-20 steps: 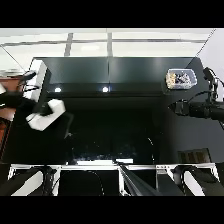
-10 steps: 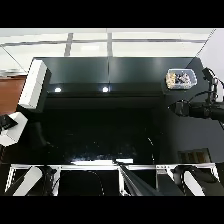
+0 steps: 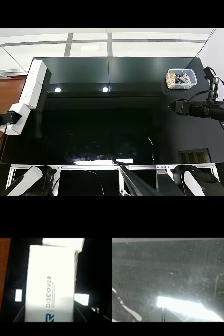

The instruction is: Fold the box and place the chain.

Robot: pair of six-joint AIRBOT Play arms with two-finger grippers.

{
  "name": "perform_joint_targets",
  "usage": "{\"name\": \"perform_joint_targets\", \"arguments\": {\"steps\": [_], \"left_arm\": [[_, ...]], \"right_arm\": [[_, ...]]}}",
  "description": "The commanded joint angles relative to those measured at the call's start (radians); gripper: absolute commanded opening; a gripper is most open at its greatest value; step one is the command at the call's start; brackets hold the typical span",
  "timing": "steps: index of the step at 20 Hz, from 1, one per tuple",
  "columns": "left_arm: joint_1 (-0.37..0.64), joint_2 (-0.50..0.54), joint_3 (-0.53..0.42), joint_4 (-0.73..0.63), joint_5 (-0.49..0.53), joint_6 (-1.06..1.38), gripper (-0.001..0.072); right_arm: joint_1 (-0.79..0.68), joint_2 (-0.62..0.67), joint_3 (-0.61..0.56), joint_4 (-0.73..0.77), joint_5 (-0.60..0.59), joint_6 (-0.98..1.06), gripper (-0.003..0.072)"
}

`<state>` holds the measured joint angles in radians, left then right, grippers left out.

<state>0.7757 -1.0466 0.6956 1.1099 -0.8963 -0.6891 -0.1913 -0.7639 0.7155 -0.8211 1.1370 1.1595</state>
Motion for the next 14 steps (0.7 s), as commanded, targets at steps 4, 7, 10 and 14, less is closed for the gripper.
{"name": "perform_joint_targets", "arguments": {"steps": [4, 7, 10, 14], "left_arm": [[-0.041, -0.088, -0.004, -0.089, 0.116, 0.040, 0.0441], [-0.094, -0.080, 0.031, -0.100, 0.213, 0.039, 0.0712], [-0.186, -0.070, 0.196, -0.155, 0.232, 0.034, 0.0712], [-0.358, -0.067, 0.346, -0.408, 0.060, 0.032, 0.0013]], "right_arm": [[0.000, 0.000, 0.000, 0.000, -0.005, 0.004, 0.0019], [0.000, 0.000, 0.000, 0.000, -0.005, 0.004, 0.0019], [0.036, -0.002, 0.000, 0.006, -0.077, 0.005, 0.0019], [0.208, -0.078, 0.000, 0.023, -0.332, 0.011, 0.0018]]}}
